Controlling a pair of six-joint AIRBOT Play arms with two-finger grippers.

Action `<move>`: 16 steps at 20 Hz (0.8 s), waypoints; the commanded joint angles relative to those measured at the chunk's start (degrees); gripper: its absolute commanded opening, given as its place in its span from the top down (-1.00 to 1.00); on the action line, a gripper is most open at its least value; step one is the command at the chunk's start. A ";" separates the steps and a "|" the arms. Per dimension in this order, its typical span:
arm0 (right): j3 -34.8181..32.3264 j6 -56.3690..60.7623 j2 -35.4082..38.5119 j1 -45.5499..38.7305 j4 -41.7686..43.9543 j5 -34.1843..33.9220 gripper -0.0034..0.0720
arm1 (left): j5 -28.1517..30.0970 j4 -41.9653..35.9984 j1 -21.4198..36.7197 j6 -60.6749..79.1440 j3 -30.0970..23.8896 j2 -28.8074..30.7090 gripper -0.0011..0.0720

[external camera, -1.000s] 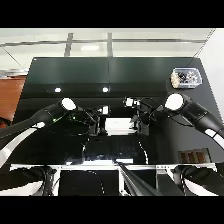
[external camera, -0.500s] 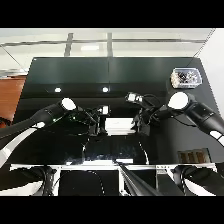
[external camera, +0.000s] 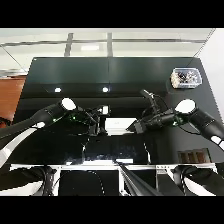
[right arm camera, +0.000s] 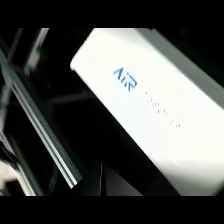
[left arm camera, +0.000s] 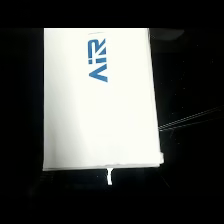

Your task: Fold the box and place the chain.

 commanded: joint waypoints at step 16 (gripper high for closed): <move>-2.47 2.32 -7.72 1.57 3.34 -11.15 0.87 | -0.48 -0.02 -0.02 0.04 -0.02 -0.02 -0.12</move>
